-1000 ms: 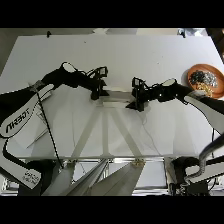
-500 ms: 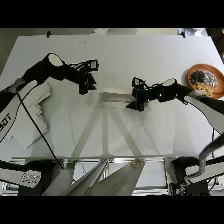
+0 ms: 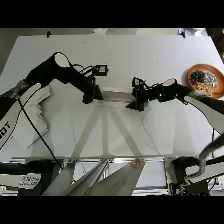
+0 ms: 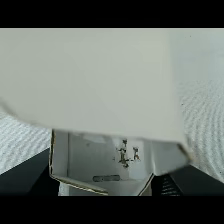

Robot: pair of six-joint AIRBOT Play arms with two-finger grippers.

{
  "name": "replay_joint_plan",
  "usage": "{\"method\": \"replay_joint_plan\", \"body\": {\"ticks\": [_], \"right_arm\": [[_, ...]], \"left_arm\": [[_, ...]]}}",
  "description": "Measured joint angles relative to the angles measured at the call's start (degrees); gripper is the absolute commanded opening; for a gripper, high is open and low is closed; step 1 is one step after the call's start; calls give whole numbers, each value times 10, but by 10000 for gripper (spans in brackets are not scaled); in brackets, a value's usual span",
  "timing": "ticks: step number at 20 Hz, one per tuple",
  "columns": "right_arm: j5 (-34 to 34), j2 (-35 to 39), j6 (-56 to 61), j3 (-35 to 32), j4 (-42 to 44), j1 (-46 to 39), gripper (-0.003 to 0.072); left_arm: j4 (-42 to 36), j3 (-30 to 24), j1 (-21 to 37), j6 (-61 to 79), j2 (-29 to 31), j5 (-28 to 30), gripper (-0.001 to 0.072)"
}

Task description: Fold the box and place the chain.

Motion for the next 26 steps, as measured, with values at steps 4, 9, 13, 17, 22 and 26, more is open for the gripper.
{"method": "replay_joint_plan", "body": {"ticks": [4, 9, 13, 17, 22, 26], "right_arm": [[0, 0, 0, 0, 0, 0, 457], [0, 0, 0, 0, 0, 0, 457], [0, 0, 0, 0, 0, 0, 457], [0, 0, 0, 0, 0, 0, 457], [0, 0, 0, 0, 0, 0, 457], [0, 0, 0, 0, 0, 0, 457]], "left_arm": [[-63, 0, -9, -6, -6, 101, 12], [-85, 0, -12, -43, -30, 205, 12], [-90, 0, -16, -61, -57, 235, 12], [-91, 0, -21, -65, -74, 249, 12], [-89, 0, -16, -67, -64, 241, 12], [-88, 0, 12, -67, -26, 198, 13]]}}
